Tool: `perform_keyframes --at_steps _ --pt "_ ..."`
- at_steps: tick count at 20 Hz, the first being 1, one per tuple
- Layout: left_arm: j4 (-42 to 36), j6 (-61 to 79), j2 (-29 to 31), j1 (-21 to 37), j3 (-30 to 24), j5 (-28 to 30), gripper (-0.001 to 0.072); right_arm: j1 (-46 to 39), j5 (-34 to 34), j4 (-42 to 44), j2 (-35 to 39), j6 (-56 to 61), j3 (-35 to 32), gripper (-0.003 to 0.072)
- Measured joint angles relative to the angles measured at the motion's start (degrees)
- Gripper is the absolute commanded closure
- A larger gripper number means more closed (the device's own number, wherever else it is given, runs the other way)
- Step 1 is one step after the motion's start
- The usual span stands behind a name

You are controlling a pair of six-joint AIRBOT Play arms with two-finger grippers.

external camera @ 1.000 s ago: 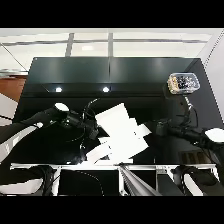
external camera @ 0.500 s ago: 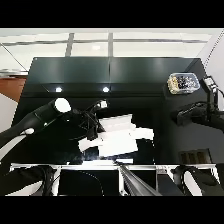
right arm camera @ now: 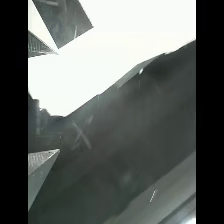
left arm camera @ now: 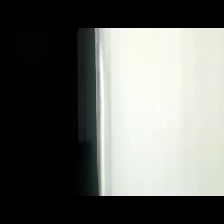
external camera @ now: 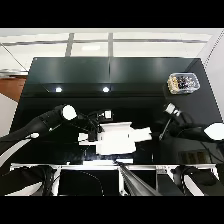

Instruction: Fold the box and place the chain.

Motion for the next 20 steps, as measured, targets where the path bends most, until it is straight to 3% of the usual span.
perform_keyframes --at_steps 8,20 --pt "-3.7 7.8 -2.0 -0.1 -0.1 2.9 0.0678 13.0 -5.8 -1.6 -3.2 -6.2 -2.6 -0.0027" --pt "-4.0 7.1 -2.2 -0.1 -0.1 0.1 0.0678 24.8 -9.4 2.9 -13.1 -18.1 -2.8 -0.0026"
